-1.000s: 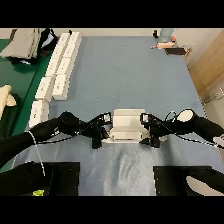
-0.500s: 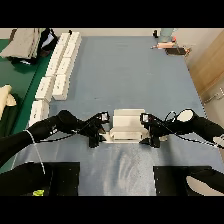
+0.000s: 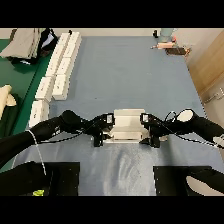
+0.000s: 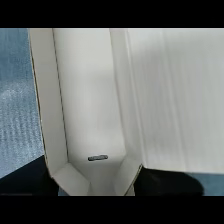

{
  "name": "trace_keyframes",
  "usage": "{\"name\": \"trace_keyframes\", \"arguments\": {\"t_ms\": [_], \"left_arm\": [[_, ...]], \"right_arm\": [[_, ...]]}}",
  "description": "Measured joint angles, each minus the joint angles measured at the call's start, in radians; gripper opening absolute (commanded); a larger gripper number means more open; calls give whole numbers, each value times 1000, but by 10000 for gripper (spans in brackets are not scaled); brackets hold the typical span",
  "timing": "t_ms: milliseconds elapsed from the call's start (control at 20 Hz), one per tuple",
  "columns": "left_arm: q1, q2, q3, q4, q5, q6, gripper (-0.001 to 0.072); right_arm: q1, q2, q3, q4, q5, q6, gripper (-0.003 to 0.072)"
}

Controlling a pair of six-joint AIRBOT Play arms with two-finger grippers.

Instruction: Fold the box.

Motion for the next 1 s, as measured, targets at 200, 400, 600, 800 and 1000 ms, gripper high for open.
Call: {"name": "trace_keyframes", "arguments": {"t_ms": [200, 400, 600, 800, 1000], "left_arm": [[-10, -1, 1, -14, -2, 13, 175], [-26, -15, 3, -73, 16, 61, 175], [-59, -39, 8, -159, 47, 119, 180], [-71, -48, 10, -197, 65, 141, 684], [-74, -50, 10, -204, 75, 149, 683]], "right_arm": [[0, 0, 0, 0, 0, 0, 544], [0, 0, 0, 0, 0, 0, 544], [0, 0, 0, -1, 0, 0, 544], [0, 0, 0, -1, -1, -1, 544], [0, 0, 0, -1, -1, -1, 544]]}}
